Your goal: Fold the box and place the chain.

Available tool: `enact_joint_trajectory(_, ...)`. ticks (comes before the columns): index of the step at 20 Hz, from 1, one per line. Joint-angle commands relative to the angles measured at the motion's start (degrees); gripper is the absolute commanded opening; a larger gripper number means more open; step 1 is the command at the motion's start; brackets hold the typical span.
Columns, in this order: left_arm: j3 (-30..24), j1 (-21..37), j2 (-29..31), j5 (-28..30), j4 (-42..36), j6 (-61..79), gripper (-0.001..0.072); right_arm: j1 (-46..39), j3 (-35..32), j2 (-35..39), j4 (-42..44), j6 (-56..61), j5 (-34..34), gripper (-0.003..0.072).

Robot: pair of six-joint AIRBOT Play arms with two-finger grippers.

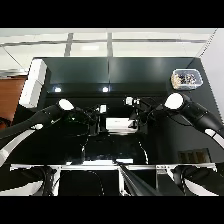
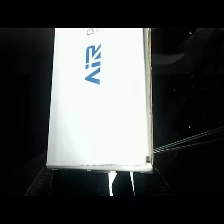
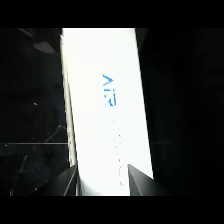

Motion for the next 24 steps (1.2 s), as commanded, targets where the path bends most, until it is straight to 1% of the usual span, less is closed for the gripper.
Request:
enact_joint_trajectory(1,0.04,-0.02,-0.04,0.00,0.00,-0.04,0.0361,0.02,-0.61,-0.02,0.28,-0.04,0.20,0.0382)
enact_joint_trajectory(6,0.04,-0.02,-0.04,0.00,0.00,-0.04,0.0361,0.00,-3.19,-0.07,0.24,0.00,-0.15,0.0382)
enact_joint_trajectory(8,0.04,-0.02,-0.04,0.00,0.00,-0.04,0.0361,-0.04,-2.64,0.92,0.48,3.08,0.09,0.0381)
enact_joint_trajectory(10,0.04,-0.02,-0.04,0.00,0.00,-0.04,0.0361,-0.04,-1.27,3.30,0.55,12.70,0.26,0.0382)
enact_joint_trajectory(12,0.04,-0.02,-0.04,0.00,0.00,-0.04,0.0362,-0.04,-1.01,5.09,2.32,27.82,0.28,0.0381)
enact_joint_trajectory(13,0.04,-0.02,-0.04,0.00,0.00,-0.04,0.0361,-0.02,-1.14,4.98,4.02,36.65,0.26,0.0354)
enact_joint_trajectory(14,0.04,-0.02,-0.04,0.02,0.00,-0.04,0.0361,0.11,-1.62,4.81,6.51,43.10,0.24,0.0133)
enact_joint_trajectory(15,0.04,-0.02,-0.04,0.02,0.00,-0.04,0.0361,0.22,-2.47,4.72,9.73,44.59,-0.44,0.0015)
enact_joint_trajectory(17,0.04,-0.02,-0.04,0.00,0.00,-0.04,0.0361,0.33,-4.42,3.63,16.46,44.57,-3.45,0.0013)
enact_joint_trajectory(18,0.04,-0.02,-0.04,0.02,0.00,-0.04,0.0361,0.33,-5.01,2.54,18.16,44.57,-4.81,0.0013)
enact_joint_trajectory(20,0.04,-0.02,-0.04,0.00,0.00,-0.04,0.0361,0.33,-5.29,-0.61,18.25,44.54,-5.75,0.0013)
enact_joint_trajectory(24,0.04,-0.02,-0.04,0.00,0.00,-0.04,0.0361,0.33,-5.44,-7.10,15.43,44.57,-5.03,0.0013)
